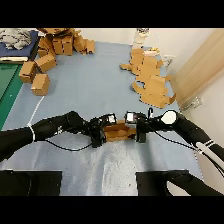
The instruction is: Fold the box.
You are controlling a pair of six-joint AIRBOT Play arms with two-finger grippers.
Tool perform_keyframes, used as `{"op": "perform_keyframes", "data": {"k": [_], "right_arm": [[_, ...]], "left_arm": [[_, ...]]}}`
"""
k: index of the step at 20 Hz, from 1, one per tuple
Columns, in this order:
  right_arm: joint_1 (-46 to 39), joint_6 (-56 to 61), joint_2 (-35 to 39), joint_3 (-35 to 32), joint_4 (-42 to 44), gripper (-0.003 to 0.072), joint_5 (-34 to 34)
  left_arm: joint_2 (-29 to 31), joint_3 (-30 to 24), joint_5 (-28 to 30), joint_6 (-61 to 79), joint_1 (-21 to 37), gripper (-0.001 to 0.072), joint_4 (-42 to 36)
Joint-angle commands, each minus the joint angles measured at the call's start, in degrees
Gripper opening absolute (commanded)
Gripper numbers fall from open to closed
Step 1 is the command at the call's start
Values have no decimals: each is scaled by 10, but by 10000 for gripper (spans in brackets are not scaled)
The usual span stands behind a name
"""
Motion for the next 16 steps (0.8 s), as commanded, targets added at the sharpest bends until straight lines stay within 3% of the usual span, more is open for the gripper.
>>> {"op": "perform_keyframes", "data": {"k": [1,5,12,16], "right_arm": [[-9,16,21,1,-6,720,0],[-27,26,50,0,-7,720,7],[-30,55,51,0,8,720,18],[-30,69,51,0,21,720,35]], "left_arm": [[7,0,-25,-49,4,370,56],[19,0,-76,-105,25,370,117],[53,0,-169,-101,81,370,138],[53,-1,-170,-62,80,367,163]]}}
